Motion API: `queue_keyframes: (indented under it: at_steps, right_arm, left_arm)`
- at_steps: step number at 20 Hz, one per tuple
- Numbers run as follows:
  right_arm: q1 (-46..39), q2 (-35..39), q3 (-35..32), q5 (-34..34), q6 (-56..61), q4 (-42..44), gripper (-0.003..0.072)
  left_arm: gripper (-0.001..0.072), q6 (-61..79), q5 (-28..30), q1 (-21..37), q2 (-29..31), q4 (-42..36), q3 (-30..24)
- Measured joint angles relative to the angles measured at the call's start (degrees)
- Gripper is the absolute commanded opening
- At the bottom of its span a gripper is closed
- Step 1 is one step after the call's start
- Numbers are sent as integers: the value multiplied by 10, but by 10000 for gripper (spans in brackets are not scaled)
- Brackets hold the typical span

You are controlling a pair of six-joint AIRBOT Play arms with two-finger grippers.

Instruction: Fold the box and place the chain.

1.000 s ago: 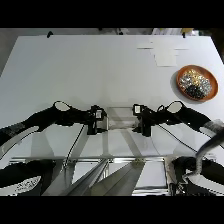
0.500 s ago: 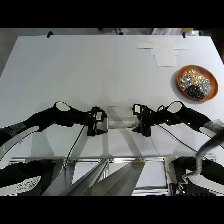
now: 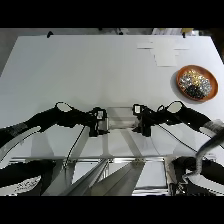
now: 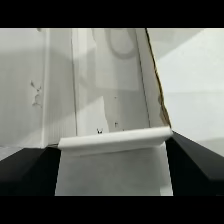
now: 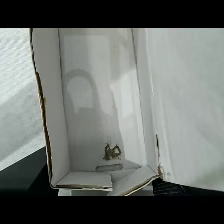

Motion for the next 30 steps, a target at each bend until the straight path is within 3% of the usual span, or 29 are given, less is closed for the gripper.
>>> queue_keyframes:
  at_steps: [3, 4, 6, 7, 8, 28, 29, 30]
  right_arm:
    - [0, 0, 0, 0, 0, 0, 297]
    - [0, 0, 0, 0, 0, 0, 297]
    - [0, 0, 0, 0, 1, 0, 297]
    - [0, 0, 0, 0, 1, 0, 297]
    - [0, 0, 0, 0, 1, 0, 297]
    - [0, 0, 0, 0, 1, 1, 296]
    - [0, 0, 0, 0, 1, 1, 303]
    - [0, 0, 0, 0, 1, 0, 418]
  left_arm:
    - [679, -2, 6, -9, -7, -12, 0]
    - [567, -3, 8, -10, -8, -14, 0]
    - [260, -5, 9, -12, -9, -18, 0]
    - [169, -5, 9, -13, -9, -19, 0]
    - [143, -5, 10, -13, -9, -20, 0]
    - [150, -4, 15, -14, -10, -23, 0]
    - [150, -4, 15, -14, -10, -23, 0]
    - [150, -4, 15, -14, -10, -23, 0]
